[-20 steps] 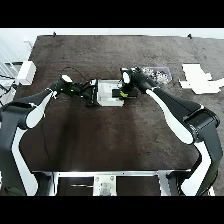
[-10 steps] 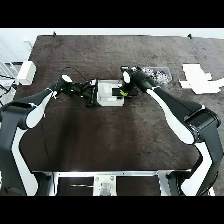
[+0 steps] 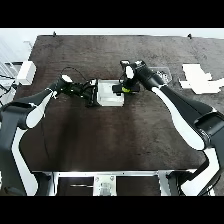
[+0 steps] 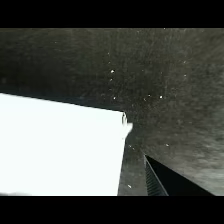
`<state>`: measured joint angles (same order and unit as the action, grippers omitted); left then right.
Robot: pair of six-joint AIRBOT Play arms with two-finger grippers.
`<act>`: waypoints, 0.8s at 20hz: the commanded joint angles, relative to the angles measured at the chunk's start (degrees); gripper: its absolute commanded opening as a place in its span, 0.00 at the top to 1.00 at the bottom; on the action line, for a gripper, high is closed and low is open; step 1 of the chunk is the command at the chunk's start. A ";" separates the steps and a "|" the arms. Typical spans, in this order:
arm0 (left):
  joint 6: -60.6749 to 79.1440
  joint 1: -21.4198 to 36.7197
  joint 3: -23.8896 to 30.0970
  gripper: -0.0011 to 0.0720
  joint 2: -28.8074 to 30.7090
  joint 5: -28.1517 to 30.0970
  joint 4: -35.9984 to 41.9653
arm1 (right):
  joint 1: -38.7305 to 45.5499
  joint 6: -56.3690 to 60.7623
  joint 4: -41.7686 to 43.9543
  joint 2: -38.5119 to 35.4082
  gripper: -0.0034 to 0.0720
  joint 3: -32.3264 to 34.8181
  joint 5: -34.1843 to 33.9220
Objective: Fold the box and place the chain.
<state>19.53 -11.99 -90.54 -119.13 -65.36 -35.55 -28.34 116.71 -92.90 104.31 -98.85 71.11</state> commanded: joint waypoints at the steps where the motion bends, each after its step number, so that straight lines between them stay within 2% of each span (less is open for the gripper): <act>1: 0.00 0.02 0.00 0.34 0.02 0.00 -0.02 | 0.92 -4.72 -4.70 -3.74 0.27 -0.07 0.42; 4: 0.00 0.02 0.00 0.34 0.02 0.00 -0.02 | 5.07 -6.45 -10.58 -6.64 0.27 -0.07 -0.37; 7: 0.00 0.02 0.00 0.34 0.02 -0.02 -0.02 | 12.52 -8.61 -10.64 -6.62 0.29 -0.04 -3.13; 8: 0.00 0.02 0.00 0.34 0.02 0.00 -0.02 | 15.06 -10.54 -9.84 -6.21 0.39 -0.04 -4.52; 9: 0.00 0.02 0.00 0.34 0.02 0.00 -0.02 | 17.35 -12.92 -7.78 -5.64 0.41 -0.04 -6.43; 13: 0.00 0.02 0.00 0.34 0.02 0.00 -0.02 | 24.30 -23.06 4.26 -2.19 0.42 -0.07 -16.65; 16: 0.00 0.02 0.00 0.34 0.02 0.00 -0.02 | 25.92 -25.83 5.35 1.31 0.42 -1.49 -18.36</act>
<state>19.53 -11.99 -90.54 -119.13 -65.36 -35.55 -5.13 95.81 -91.37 102.89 -99.33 56.93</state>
